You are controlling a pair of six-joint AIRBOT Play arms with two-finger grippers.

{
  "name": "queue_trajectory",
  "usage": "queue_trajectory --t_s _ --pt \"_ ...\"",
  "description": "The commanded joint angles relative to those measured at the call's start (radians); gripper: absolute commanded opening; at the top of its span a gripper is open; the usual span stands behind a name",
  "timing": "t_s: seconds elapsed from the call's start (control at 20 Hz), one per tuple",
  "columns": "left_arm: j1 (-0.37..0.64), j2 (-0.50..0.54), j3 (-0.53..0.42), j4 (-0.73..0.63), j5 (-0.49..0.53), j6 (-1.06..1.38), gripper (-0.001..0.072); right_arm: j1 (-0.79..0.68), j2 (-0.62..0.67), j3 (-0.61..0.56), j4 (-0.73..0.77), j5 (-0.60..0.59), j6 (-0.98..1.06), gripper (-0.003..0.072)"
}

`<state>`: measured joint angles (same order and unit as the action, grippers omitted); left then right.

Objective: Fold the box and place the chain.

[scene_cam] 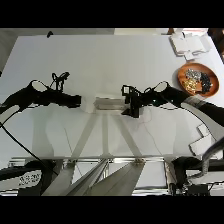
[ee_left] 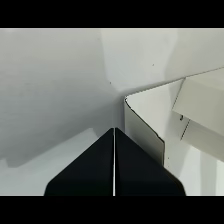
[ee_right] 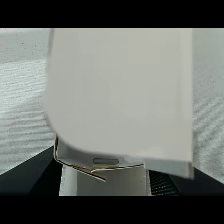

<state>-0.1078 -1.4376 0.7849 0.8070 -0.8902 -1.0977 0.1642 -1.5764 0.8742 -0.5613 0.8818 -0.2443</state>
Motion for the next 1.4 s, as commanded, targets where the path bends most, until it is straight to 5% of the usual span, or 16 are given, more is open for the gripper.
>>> queue_trajectory --t_s 0.0,0.9,1.05,1.2,1.35 --pt "-0.033 -0.001 0.000 -0.006 0.007 -0.011 0.0002 0.000 -0.001 0.000 0.000 0.000 0.000 0.0404" --pt "-0.049 0.002 0.000 -0.089 -0.087 0.022 0.0016 0.000 -0.001 0.000 0.000 0.000 0.000 0.0404" --pt "-0.049 0.002 0.000 -0.244 -0.120 0.127 0.0044 0.000 -0.001 0.000 0.000 0.000 0.000 0.0404" --pt "-0.049 0.002 0.000 -0.283 -0.124 0.137 0.0237 0.000 -0.001 0.000 0.000 0.000 0.000 0.0404" --pt "-0.049 0.002 0.000 -0.275 -0.124 0.137 0.0237 0.000 -0.001 0.000 0.000 0.000 0.000 0.0404"
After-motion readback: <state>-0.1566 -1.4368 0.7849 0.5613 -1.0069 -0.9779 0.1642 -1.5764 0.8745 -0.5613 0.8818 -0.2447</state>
